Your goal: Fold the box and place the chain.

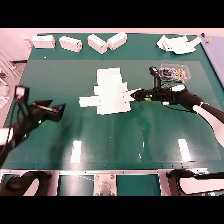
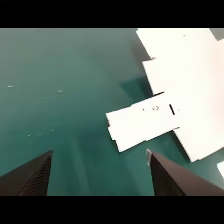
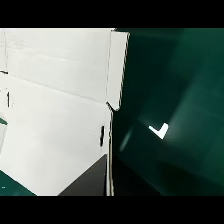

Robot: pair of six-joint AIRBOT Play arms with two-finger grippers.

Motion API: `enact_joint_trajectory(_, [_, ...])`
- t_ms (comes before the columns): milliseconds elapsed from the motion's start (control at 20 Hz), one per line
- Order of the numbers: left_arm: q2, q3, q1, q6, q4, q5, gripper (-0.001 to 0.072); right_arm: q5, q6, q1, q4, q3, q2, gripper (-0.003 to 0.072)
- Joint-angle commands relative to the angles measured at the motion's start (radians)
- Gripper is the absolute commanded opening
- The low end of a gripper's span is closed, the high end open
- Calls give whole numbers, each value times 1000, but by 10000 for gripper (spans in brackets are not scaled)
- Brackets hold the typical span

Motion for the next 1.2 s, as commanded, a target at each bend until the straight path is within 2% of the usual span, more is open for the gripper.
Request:
enact_joint_trajectory(0, [-277,185,1,89,-12,-143,699,-51,3,16,39,-31,9,1])
enact_joint_trajectory(200, [-530,392,0,165,-73,-298,699,-97,21,18,40,-44,26,2])
enact_joint_trajectory(400, [-703,562,1,185,-91,-364,700,-134,19,29,42,-67,32,2])
enact_joint_trajectory(650, [-848,712,0,250,-102,-407,700,-137,-8,29,38,-64,32,3])
enact_joint_trajectory(800, [-930,787,-2,249,-106,-473,697,-136,-20,30,35,-64,32,3])
enact_joint_trajectory(850, [-953,808,-9,247,-105,-475,639,-137,-27,30,35,-64,32,3])
enact_joint_trajectory(900, [-974,829,-18,252,-105,-472,612,-137,-27,30,35,-64,32,3])
enact_joint_trajectory(1150, [-1089,962,-65,258,-97,-481,613,-137,-37,30,35,-64,30,3])
